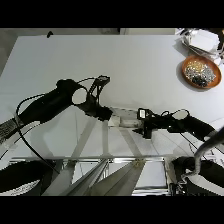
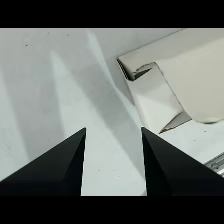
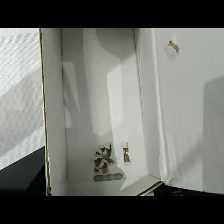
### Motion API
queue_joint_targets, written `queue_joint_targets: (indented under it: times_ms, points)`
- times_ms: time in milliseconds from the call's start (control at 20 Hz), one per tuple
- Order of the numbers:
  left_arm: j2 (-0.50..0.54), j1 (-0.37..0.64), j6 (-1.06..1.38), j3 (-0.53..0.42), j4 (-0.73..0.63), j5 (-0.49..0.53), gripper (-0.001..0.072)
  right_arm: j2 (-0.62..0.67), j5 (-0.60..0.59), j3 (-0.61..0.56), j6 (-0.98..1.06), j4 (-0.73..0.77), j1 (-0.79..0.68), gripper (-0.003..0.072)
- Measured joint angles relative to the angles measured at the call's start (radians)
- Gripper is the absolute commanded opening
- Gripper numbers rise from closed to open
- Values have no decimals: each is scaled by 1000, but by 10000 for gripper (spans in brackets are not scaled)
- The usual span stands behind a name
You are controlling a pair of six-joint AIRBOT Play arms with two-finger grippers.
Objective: Fold the box and place the chain.
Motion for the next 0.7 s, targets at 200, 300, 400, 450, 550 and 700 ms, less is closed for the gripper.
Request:
queue_joint_targets:
  times_ms: [200,300,400,450,550,700]
  points:
    - [-47,-4,21,0,-45,10,298,0,0,0,0,0,0,466]
    - [-72,-13,21,14,-71,15,288,0,1,0,0,0,0,466]
    - [-98,-20,-2,48,-82,6,283,0,1,0,0,0,0,466]
    - [-110,-23,-18,69,-83,-6,274,0,1,0,0,0,0,466]
    - [-141,-29,-71,116,-77,-42,273,0,1,0,0,0,0,466]
    - [-187,-50,-182,164,-39,-104,272,0,1,0,-1,0,0,466]
